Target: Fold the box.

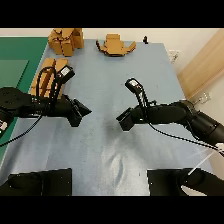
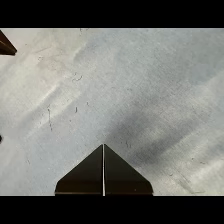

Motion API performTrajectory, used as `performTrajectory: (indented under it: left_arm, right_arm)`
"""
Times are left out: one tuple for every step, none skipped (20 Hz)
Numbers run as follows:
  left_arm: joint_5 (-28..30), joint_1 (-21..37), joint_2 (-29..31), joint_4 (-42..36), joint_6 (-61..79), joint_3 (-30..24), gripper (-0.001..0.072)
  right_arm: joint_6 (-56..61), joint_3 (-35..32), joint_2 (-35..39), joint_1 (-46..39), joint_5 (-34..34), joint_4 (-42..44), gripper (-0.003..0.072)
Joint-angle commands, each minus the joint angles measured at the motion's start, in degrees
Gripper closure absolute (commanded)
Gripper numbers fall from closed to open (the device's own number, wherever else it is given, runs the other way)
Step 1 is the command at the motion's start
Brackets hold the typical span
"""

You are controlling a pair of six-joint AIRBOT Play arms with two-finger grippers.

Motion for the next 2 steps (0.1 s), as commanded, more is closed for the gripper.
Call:
performTrajectory:
  left_arm:
    - [-0.5, -0.3, 0.0, -0.3, -0.1, 0.0, 0.0687]
    - [-1.2, -0.3, 0.1, -0.3, -0.1, 0.0, 0.0687]
  right_arm:
    - [0.0, 0.1, 0.0, 0.0, -0.4, 0.0, 0.0684]
    - [0.0, 0.1, 0.0, 0.0, -0.4, 0.0, 0.0684]
